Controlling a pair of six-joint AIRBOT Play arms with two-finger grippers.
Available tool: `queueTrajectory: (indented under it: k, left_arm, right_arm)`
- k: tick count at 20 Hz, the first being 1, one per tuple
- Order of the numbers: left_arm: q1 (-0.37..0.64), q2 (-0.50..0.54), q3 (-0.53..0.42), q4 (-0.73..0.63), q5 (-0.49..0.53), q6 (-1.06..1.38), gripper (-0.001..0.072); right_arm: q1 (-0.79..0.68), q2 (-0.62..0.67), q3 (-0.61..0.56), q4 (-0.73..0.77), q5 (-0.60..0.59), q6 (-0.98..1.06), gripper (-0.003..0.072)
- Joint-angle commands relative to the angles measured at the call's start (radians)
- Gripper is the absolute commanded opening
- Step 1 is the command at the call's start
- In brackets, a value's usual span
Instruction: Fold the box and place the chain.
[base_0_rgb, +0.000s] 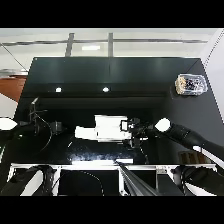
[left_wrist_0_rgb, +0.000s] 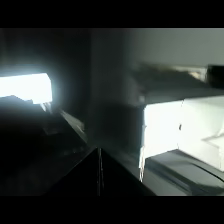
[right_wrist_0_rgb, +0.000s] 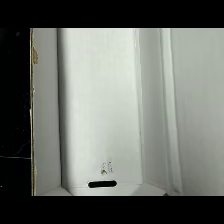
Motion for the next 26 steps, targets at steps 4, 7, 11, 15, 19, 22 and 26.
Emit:
queueTrajectory:
  k: [4, 7, 11, 15, 19, 22, 26]
  left_arm:
    - [-0.077, -0.213, -0.030, -0.181, 0.010, 0.084, 0.0035]
    - [-0.168, -0.270, -0.029, -0.235, 0.099, 0.090, 0.0035]
    - [-0.289, -0.290, -0.026, -0.248, 0.169, 0.090, 0.0045]
    - [-0.305, -0.283, 0.030, -0.246, 0.072, 0.097, 0.0706]
    - [-0.307, -0.268, 0.111, -0.250, -0.040, 0.067, 0.0706]
    - [-0.307, -0.252, 0.144, -0.251, -0.071, 0.051, 0.0706]
    - [-0.381, -0.241, 0.155, -0.249, -0.064, 0.027, 0.0706]
  right_arm:
    - [0.001, -0.001, 0.000, 0.000, 0.000, 0.000, 0.0599]
    - [0.001, -0.001, 0.000, 0.000, 0.000, 0.000, 0.0598]
    - [0.001, -0.001, 0.000, 0.000, 0.000, 0.000, 0.0598]
    - [0.001, -0.001, 0.000, 0.000, 0.001, 0.000, 0.0598]
    - [0.001, -0.001, 0.000, 0.000, 0.001, 0.000, 0.0598]
    - [0.000, -0.001, 0.000, 0.000, 0.001, 0.000, 0.0598]
    - [0.001, -0.001, 0.000, 0.000, 0.000, 0.000, 0.0598]
